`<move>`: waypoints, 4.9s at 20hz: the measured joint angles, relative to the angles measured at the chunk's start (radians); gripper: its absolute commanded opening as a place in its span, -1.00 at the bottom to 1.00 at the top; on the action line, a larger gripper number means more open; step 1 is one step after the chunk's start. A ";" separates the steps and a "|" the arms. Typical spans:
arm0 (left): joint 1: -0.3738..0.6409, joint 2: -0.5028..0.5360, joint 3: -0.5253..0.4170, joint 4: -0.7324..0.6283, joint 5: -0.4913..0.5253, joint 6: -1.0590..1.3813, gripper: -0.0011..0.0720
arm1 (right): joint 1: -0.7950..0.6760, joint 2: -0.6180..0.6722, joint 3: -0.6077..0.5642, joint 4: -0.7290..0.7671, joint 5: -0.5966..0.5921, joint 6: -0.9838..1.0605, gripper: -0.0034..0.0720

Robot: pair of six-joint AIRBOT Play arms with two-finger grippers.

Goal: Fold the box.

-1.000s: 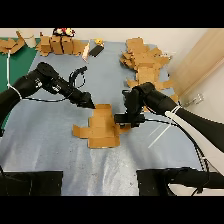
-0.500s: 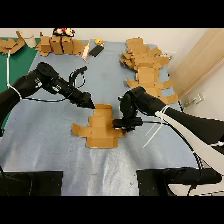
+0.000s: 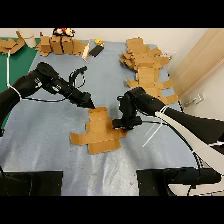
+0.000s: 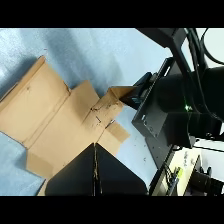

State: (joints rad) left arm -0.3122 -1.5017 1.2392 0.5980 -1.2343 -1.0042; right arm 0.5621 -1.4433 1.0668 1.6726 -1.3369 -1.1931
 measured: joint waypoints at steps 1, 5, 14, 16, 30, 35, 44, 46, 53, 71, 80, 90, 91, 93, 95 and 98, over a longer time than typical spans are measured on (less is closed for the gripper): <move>0.000 0.000 0.000 0.000 0.000 0.009 -0.94 | 0.000 0.003 0.000 0.013 0.012 -0.018 -0.90; 0.002 0.000 0.000 0.000 -0.019 0.050 -0.94 | 0.000 0.037 -0.004 0.069 0.098 -0.073 -0.90; 0.073 0.000 -0.008 -0.134 -0.106 0.188 -0.94 | -0.001 0.122 -0.141 0.145 0.314 -0.161 -0.91; 0.101 0.000 -0.029 -0.170 -0.129 0.216 -0.94 | -0.002 0.163 -0.183 0.156 0.374 -0.185 -0.91; 0.206 0.000 -0.175 -0.204 -0.166 0.390 -0.94 | -0.021 0.290 -0.401 0.184 0.571 -0.240 -0.90; 0.216 0.000 -0.178 -0.200 -0.161 0.362 -0.94 | -0.020 0.292 -0.414 0.193 0.594 -0.240 -0.91; 0.219 0.000 -0.178 -0.046 -0.085 0.320 0.80 | -0.020 0.315 -0.417 0.193 0.547 -0.241 -0.91; 0.219 -0.007 -0.178 -0.021 -0.064 0.303 0.80 | -0.020 0.316 -0.417 0.193 0.543 -0.241 -0.91; 0.212 -0.097 -0.178 -0.089 -0.038 0.341 0.80 | -0.020 0.318 -0.417 0.191 0.539 -0.248 -0.91; 0.120 -0.192 -0.150 -0.208 -0.062 0.497 -0.69 | -0.020 0.318 -0.418 0.190 0.534 -0.256 -0.91; 0.119 -0.192 -0.149 -0.208 -0.079 0.561 -0.94 | -0.021 0.318 -0.418 0.182 0.534 -0.257 0.14; 0.033 -0.174 -0.070 -0.225 -0.040 0.702 -0.95 | -0.134 0.404 -0.297 0.033 0.378 -0.107 0.07; 0.016 -0.164 -0.073 -0.227 -0.027 0.731 -0.95 | -0.149 0.426 -0.284 0.007 0.362 -0.079 0.02; -0.016 -0.138 -0.090 -0.236 0.016 0.795 -0.95 | -0.173 0.466 -0.269 -0.032 0.340 -0.038 -0.03; -0.037 -0.106 -0.122 -0.263 0.073 0.860 -0.95 | -0.186 0.494 -0.262 -0.053 0.330 -0.008 -0.03; -0.066 -0.053 -0.190 -0.303 0.147 0.963 -0.95 | -0.195 0.505 -0.257 -0.063 0.320 0.016 -0.03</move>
State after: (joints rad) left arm -0.3782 -1.5551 1.0496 0.2947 -1.0870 -0.0414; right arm 0.3668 -0.9382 0.8093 1.6093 -1.0168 -1.1767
